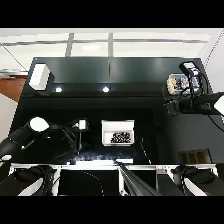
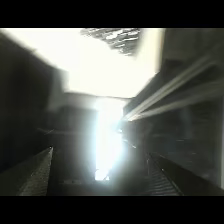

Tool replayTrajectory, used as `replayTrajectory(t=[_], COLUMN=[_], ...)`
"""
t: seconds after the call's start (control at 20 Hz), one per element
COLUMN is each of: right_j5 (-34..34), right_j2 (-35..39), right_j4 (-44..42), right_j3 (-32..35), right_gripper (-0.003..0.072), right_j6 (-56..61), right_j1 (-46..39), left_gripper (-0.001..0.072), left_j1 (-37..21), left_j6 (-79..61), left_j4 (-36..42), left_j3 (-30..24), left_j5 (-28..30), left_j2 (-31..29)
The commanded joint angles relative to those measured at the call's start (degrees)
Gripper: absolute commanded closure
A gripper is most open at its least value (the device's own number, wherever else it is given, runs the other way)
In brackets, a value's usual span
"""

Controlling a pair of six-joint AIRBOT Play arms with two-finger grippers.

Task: Fold the box and place the chain.

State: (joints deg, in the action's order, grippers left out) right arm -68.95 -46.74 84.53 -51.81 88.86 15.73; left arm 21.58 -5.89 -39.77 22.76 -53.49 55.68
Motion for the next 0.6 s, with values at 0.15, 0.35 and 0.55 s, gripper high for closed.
replayTrajectory(t=[0.15, 0.35, 0.55], right_j5=[-0.02, 0.00, 0.57], right_j2=[0.04, 0.04, 0.04], right_j4=[-0.26, -0.26, -0.26], right_j3=[0.00, 0.00, 0.00], right_gripper=[0.0348, 0.0348, 0.0348], right_j6=[0.50, 0.50, 0.50], right_j1=[-0.02, -0.02, -0.02], left_gripper=[0.0020, 0.0020, 0.0020], left_j1=[6.49, 6.49, 6.78], left_j6=[-1.22, -1.88, -3.04], left_j4=[4.13, 10.71, 10.71], left_j3=[-0.04, 0.07, 0.15], left_j5=[4.33, 8.35, 8.09], left_j2=[1.40, 4.57, 6.91])
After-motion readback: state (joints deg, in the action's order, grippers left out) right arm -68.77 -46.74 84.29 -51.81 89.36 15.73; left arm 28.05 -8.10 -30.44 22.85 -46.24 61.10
